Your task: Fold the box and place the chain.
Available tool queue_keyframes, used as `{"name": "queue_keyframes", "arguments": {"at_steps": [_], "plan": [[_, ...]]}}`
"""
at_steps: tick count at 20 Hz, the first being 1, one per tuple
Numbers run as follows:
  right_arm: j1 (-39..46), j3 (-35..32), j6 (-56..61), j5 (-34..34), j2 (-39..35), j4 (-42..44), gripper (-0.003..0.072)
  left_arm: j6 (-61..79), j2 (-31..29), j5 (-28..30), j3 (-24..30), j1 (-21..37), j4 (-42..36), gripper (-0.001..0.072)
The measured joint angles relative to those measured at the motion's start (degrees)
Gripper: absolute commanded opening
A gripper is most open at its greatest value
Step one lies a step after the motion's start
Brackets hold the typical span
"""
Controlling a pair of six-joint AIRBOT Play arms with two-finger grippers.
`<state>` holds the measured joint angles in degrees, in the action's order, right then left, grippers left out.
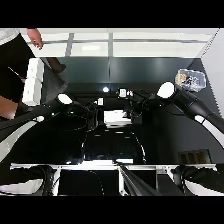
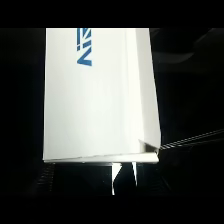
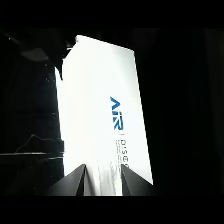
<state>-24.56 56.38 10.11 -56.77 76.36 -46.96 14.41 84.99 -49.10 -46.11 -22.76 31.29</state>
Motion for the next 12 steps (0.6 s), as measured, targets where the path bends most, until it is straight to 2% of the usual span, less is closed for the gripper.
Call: {"name": "queue_keyframes", "arguments": {"at_steps": [12], "plan": [[0.02, -0.09, 1.70, -0.22, -0.07, -0.17, 0.0238, 0.15, 0.00, -0.04, 0.00, 0.00, 0.02, 0.0392]]}}
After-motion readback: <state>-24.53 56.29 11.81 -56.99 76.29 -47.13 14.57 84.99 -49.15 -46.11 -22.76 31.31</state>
